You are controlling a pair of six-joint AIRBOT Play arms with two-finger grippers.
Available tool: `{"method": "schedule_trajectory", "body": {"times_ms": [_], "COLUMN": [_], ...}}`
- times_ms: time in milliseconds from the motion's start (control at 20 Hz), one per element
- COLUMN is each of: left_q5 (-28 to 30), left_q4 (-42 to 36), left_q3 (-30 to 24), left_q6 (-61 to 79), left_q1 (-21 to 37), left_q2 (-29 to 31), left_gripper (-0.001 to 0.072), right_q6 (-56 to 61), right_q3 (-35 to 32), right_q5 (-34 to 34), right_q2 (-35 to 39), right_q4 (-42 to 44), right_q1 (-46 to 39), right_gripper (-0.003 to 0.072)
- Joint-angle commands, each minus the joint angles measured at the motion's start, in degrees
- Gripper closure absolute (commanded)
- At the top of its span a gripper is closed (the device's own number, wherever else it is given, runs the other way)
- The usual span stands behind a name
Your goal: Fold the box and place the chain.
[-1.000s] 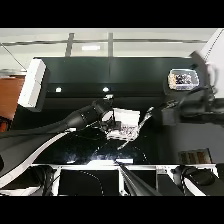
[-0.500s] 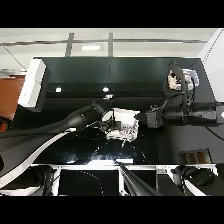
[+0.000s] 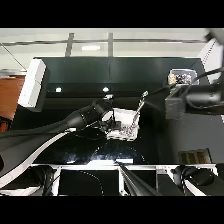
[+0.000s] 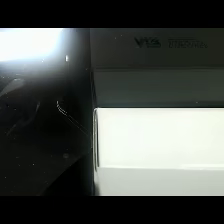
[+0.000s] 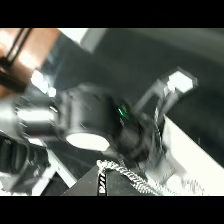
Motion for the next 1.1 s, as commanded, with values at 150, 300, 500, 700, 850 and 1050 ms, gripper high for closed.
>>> {"method": "schedule_trajectory", "body": {"times_ms": [150,300,500,700,850,1050], "left_q5": [-0.2,-0.2,0.0,0.3,0.3,0.3], "left_q4": [0.0,0.0,0.0,0.0,0.0,-0.1], "left_q3": [0.0,0.0,0.0,0.0,0.0,0.0], "left_q6": [0.0,0.0,0.0,0.0,0.0,0.0], "left_q1": [0.0,0.0,0.0,0.0,0.0,0.0], "left_q2": [0.0,0.0,0.0,0.0,0.0,0.0], "left_gripper": [0.0679,0.0679,0.0679,0.0679,0.0679,0.0679], "right_q6": [0.0,0.0,0.3,0.2,-4.1,-3.6], "right_q3": [9.2,8.8,0.7,-9.4,-15.3,-19.0], "right_q5": [-2.1,1.7,3.4,-1.6,-2.6,-6.1], "right_q2": [0.0,-1.2,-2.3,-2.4,-2.4,-2.4], "right_q4": [-0.5,-1.0,-0.9,-1.0,-1.0,-2.4], "right_q1": [0.0,0.0,0.8,0.9,1.3,1.5], "right_gripper": [0.0647,0.0646,0.0646,0.0646,0.0646,0.0456]}}
